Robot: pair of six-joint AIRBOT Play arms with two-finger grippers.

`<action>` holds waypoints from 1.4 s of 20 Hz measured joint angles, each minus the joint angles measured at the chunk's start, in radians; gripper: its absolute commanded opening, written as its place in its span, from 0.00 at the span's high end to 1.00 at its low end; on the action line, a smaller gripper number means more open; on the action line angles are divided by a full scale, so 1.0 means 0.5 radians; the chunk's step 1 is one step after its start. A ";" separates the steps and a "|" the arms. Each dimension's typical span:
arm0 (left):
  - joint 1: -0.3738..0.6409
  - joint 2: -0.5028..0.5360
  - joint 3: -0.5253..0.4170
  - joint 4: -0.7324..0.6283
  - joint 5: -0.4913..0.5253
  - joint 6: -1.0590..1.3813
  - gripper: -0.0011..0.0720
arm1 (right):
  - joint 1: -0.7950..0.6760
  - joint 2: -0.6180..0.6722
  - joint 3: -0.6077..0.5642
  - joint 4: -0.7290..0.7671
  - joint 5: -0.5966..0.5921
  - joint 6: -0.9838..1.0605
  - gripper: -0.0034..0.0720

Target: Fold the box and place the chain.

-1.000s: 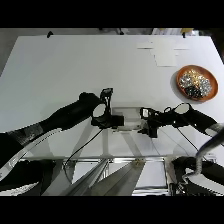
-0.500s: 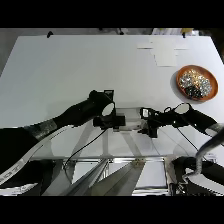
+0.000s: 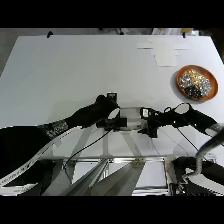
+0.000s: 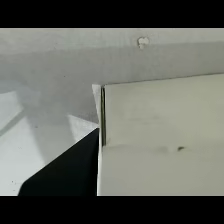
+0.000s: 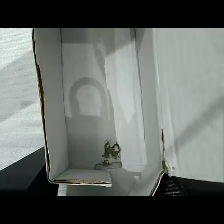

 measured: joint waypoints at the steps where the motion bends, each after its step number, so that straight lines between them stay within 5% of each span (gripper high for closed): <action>1: -0.001 -0.002 0.000 0.000 0.014 -0.011 0.81 | 0.000 -0.001 0.001 0.000 0.000 0.000 0.37; 3: -0.001 -0.005 0.000 0.008 0.003 -0.053 0.98 | 0.000 -0.001 0.001 0.000 0.002 0.001 0.37; 7: 0.000 -0.006 0.000 0.010 -0.009 -0.100 0.98 | 0.000 -0.001 0.001 0.002 0.003 0.003 0.37; 10: -0.001 -0.006 0.001 0.008 -0.020 -0.108 0.84 | 0.000 -0.001 0.001 -0.001 0.003 -0.002 0.37; 15: 0.010 -0.007 0.051 0.005 -0.098 -0.058 0.81 | 0.000 -0.001 0.001 -0.002 0.004 -0.003 0.37; 17: 0.028 -0.007 0.092 0.010 -0.153 -0.024 0.70 | 0.000 -0.001 0.001 -0.002 0.004 -0.002 0.37; 22: 0.056 -0.015 0.144 0.012 -0.211 0.009 0.71 | 0.000 -0.001 0.001 -0.001 0.005 -0.001 0.37; 26: 0.046 -0.063 0.156 -0.018 -0.199 0.008 0.98 | 0.000 -0.001 0.001 0.000 0.005 0.000 0.37; 28: 0.039 -0.082 0.160 -0.022 -0.203 0.011 0.98 | 0.000 -0.001 0.001 0.000 0.005 0.001 0.37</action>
